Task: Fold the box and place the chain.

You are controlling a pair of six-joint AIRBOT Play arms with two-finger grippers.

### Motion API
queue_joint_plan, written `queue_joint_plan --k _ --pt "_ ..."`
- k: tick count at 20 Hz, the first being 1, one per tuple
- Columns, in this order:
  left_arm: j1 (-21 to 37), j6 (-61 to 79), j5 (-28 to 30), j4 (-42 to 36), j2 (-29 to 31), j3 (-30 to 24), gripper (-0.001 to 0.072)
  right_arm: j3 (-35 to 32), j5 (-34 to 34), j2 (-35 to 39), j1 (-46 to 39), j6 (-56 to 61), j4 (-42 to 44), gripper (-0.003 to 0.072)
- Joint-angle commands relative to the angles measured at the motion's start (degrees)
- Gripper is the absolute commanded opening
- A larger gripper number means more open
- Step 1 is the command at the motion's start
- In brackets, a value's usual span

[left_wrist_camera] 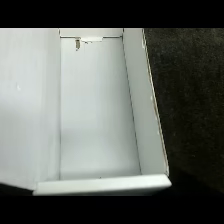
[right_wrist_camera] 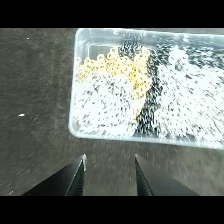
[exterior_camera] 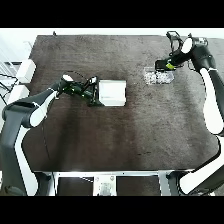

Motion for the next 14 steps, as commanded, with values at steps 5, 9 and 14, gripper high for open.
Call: queue_joint_plan --k 5,9,14 --pt "0.0 -0.2 0.0 0.0 0.0 0.0 0.0458 0.1 -7.3 -7.1 -2.7 -10.5 8.7 0.0363" --pt "0.0 -0.2 0.0 0.0 0.0 0.0 0.0457 0.1 -7.2 -9.1 -2.7 -10.5 9.8 0.0362" --pt "0.0 -0.2 0.0 0.0 0.0 0.0 0.0457 0.1 -6.2 -9.9 -2.7 -10.5 10.0 0.0125"
